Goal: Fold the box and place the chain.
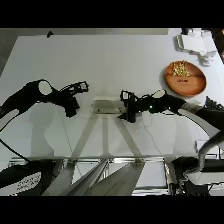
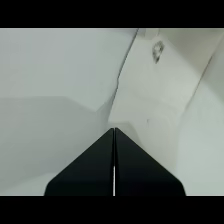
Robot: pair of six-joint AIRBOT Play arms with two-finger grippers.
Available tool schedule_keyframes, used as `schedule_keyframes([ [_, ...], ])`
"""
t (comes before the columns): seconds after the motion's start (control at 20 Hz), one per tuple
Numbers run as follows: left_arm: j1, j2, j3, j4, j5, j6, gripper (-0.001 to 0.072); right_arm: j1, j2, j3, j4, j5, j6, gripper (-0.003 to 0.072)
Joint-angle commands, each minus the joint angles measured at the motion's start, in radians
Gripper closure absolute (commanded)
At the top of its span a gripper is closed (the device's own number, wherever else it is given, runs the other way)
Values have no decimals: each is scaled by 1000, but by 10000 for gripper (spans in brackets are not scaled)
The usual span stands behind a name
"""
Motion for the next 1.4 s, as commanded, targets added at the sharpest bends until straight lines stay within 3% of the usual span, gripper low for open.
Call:
schedule_keyframes([
  [0.0, 32, 18, 0, -307, 15, 291, 699, 0, -1, 0, 0, 0, 0, 294],
  [0.05, 41, 16, 0, -375, 15, 367, 669, 0, 0, 0, 0, 0, 0, 294],
  [0.1, 43, 15, 0, -387, 18, 432, 558, 0, 0, 0, 0, 0, 0, 294],
  [0.15, 42, 14, 0, -379, 22, 492, 402, 0, -1, 0, 0, 0, 0, 294],
  [0.3, 43, -11, 0, -389, 21, 586, 249, 0, -1, 0, 0, 0, 0, 294],
  [0.45, 43, -59, 0, -454, -42, 705, 250, 0, -1, 0, 0, 0, 0, 294],
  [0.65, 43, -106, 0, -468, -51, 697, 256, 0, 0, 0, 0, 0, 0, 294],
  [0.9, 43, -111, 0, -429, -125, 705, 381, 0, 0, 0, 0, 0, 0, 294],
  [1.25, 25, -114, 0, -449, -145, 750, 394, 0, -1, 0, 0, 0, 0, 294],
  [1.35, 17, -120, 0, -451, -118, 764, 497, 0, 0, 0, 0, 0, 0, 294],
])
